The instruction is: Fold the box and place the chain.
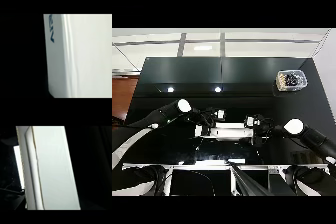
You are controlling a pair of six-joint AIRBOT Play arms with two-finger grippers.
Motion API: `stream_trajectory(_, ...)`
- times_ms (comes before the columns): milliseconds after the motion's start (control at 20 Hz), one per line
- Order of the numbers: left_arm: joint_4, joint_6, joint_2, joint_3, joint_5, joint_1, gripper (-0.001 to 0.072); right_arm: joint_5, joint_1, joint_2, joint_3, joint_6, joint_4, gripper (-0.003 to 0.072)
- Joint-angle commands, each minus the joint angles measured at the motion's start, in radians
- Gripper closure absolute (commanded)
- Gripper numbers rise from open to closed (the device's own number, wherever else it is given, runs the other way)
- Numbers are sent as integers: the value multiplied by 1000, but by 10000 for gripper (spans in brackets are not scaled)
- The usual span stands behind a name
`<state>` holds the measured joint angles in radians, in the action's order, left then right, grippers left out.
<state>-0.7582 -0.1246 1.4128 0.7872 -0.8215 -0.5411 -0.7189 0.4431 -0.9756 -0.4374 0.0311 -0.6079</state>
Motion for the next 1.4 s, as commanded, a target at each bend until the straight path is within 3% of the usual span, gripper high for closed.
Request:
stream_trajectory(0, 0, 0, -1, 1, 0, 0, 685, -21, -1, -29, 13, 47, 10, -1)
stream_trajectory(300, 0, 0, -1, 1, -4, 0, 685, 19, -1, -96, 16, 180, 81, -1)
stream_trajectory(1350, 0, 0, -1, 1, -29, 0, 685, 20, -18, -151, 16, 187, 55, 0)
